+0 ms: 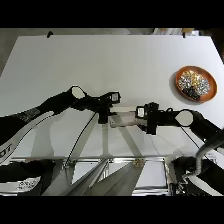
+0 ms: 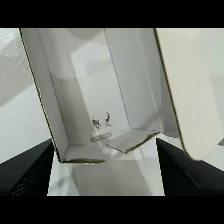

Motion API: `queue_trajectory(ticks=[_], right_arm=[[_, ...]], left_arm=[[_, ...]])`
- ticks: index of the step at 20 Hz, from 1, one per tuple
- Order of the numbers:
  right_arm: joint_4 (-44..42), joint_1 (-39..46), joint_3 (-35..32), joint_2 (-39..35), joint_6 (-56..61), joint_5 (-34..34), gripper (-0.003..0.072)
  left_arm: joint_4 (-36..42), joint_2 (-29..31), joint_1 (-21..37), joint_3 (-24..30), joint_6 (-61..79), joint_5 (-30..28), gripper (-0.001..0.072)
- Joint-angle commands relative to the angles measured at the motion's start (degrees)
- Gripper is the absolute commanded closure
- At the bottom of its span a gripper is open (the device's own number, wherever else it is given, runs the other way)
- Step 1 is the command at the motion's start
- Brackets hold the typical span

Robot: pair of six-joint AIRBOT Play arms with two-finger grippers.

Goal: Fold the box and place the chain.

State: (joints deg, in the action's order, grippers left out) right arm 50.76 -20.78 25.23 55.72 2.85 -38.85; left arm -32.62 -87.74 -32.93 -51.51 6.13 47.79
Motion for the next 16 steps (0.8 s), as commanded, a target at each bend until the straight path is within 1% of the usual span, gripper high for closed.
queue_trajectory(ticks=[1, 3, 5, 8, 12, 16], right_arm=[[-9.4, 3.9, 0.1, 3.3, -12.3, -2.9, -0.0008], [-13.4, 5.4, 0.1, 5.4, -17.5, -4.1, -0.0008], [-15.2, 6.3, 0.1, 7.4, -19.6, -4.2, -0.0008], [-16.2, 7.1, 0.1, 9.3, -22.0, -5.0, -0.0007], [-20.0, 7.3, 0.1, 12.1, -26.1, -7.4, -0.0004], [-19.9, 7.2, 0.1, 13.4, -27.0, -8.1, -0.0001]], left_arm=[[0.0, 0.0, 0.0, 0.0, 0.0, 0.0, 0.0699], [0.0, 0.0, 0.0, 0.0, 0.0, 0.0, 0.0699], [0.0, 0.0, 0.0, 0.0, 0.0, 0.0, 0.0699], [0.0, 0.0, 0.0, 0.0, 0.0, 0.0, 0.0699], [0.0, 0.0, 0.0, 0.0, 0.0, 0.0, 0.0699], [0.0, 0.0, 0.0, 0.0, 0.0, 0.0, 0.0699]])
